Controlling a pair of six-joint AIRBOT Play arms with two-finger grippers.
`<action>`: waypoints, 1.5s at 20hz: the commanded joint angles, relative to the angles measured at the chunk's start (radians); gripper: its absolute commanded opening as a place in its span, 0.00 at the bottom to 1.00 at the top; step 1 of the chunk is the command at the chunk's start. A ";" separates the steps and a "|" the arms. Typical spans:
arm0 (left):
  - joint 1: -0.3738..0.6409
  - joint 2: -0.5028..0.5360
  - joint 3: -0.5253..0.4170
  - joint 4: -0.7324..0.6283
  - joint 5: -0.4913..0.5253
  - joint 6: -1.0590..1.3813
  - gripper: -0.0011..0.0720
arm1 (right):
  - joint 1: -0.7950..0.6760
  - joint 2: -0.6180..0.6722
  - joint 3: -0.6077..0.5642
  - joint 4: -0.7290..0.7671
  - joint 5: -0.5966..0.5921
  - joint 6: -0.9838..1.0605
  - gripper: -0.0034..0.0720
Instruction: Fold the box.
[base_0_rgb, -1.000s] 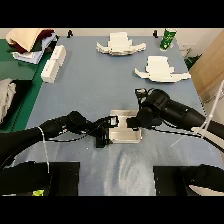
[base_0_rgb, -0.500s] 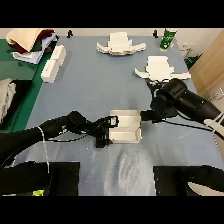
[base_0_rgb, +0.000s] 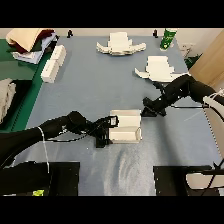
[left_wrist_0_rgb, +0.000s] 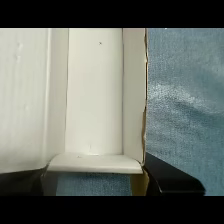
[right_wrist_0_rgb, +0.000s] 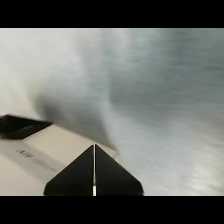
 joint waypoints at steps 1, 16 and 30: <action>0.000 0.001 0.000 0.000 0.000 0.000 0.73 | -0.019 -0.100 0.068 0.190 -0.198 -0.187 0.05; 0.000 0.001 0.000 0.000 0.000 0.000 0.73 | 0.227 -0.045 0.063 0.056 -0.234 -0.370 0.05; 0.000 0.001 0.000 0.000 0.000 0.000 0.73 | 0.541 0.585 -0.483 0.037 0.580 -0.692 0.05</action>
